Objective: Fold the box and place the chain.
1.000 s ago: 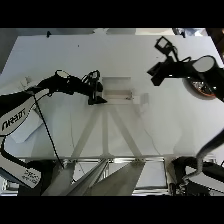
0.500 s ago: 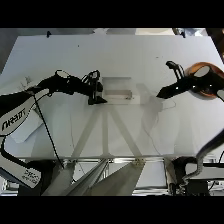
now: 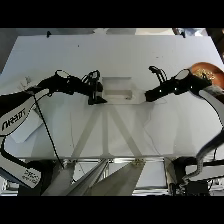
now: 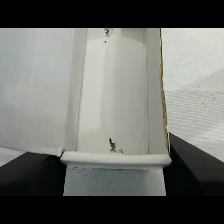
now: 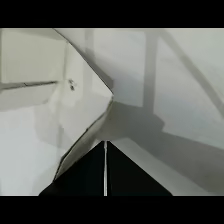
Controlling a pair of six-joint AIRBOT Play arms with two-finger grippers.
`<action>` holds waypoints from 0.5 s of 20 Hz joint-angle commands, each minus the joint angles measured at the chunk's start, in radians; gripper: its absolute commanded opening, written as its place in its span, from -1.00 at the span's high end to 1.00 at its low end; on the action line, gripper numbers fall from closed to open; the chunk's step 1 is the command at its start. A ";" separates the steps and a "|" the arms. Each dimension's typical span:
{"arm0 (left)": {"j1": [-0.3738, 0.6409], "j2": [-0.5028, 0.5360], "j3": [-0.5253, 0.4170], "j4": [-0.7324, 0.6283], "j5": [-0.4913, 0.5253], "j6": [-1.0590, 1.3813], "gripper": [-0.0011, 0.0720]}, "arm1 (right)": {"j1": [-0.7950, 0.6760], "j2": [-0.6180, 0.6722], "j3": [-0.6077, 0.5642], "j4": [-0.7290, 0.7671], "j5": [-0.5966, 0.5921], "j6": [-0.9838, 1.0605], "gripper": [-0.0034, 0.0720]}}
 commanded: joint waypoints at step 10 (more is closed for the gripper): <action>0.000 0.000 0.000 0.000 0.000 0.000 -0.07 | -0.009 0.000 0.001 0.261 0.077 -0.096 0.34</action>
